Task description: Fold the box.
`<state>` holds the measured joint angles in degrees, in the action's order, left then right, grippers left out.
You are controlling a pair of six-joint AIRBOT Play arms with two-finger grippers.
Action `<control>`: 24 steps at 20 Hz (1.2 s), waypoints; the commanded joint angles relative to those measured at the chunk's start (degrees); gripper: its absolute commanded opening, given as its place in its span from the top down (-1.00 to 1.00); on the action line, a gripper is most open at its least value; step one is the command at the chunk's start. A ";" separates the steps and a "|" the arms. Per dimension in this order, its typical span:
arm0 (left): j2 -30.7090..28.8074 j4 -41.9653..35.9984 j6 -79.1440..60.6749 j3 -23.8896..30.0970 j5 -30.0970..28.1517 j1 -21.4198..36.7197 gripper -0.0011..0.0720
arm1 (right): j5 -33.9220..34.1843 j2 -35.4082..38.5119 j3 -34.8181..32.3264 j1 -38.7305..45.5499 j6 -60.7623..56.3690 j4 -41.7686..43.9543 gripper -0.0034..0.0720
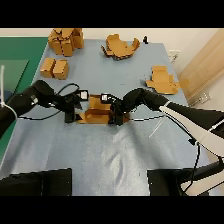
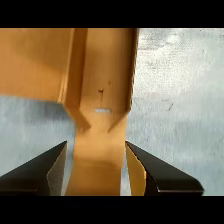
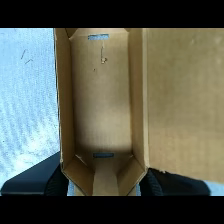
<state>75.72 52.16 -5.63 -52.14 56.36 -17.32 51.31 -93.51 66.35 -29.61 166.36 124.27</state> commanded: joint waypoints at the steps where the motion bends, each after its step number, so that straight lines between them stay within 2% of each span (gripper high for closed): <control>1: 2.36 0.09 -0.79 0.94 -5.92 -4.22 -0.42 | 0.00 -0.02 0.07 -0.02 -0.09 0.04 0.32; 4: 2.58 0.07 -0.90 0.74 -6.54 -5.27 0.45 | -0.02 -0.02 0.07 -0.02 -0.09 0.04 0.32; 5: 2.58 0.13 -1.01 0.72 -7.04 -5.25 0.69 | -0.02 -0.02 0.07 -0.02 -0.09 0.04 0.32; 8: 2.58 -0.48 -1.05 0.72 -7.82 -5.53 0.68 | 0.02 -0.02 0.07 -0.02 -0.09 0.04 0.32; 13: 2.58 -8.48 -3.10 0.72 -7.91 -6.67 0.67 | 0.00 -0.02 0.07 -0.02 -0.07 0.02 0.32; 19: 2.60 -8.24 -4.00 0.74 -7.85 -6.93 0.67 | -0.02 -0.02 0.07 -0.02 -0.07 0.02 0.32; 20: 2.60 -8.20 -3.98 0.74 -7.76 -6.93 0.59 | 0.00 -0.02 0.07 -0.02 -0.07 0.02 0.32; 21: 2.60 -8.15 -3.98 0.74 -7.85 -6.93 0.24 | 0.00 -0.02 0.07 -0.02 -0.07 0.02 0.32; 22: 2.60 -8.15 -3.76 0.74 -7.93 -6.88 -0.37 | 0.00 -0.02 0.07 -0.02 -0.07 0.02 0.32; 23: 2.60 -8.20 -3.32 0.74 -8.44 -6.84 -0.63 | -0.02 -0.02 0.07 -0.02 -0.07 0.02 0.32; 24: 2.58 -8.22 -2.29 0.72 -8.92 -6.84 -0.62 | 0.00 -0.02 0.07 -0.02 -0.09 0.02 0.32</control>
<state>78.32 43.86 -9.21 -51.40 48.62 -24.27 51.31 -93.51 66.35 -29.61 166.30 124.27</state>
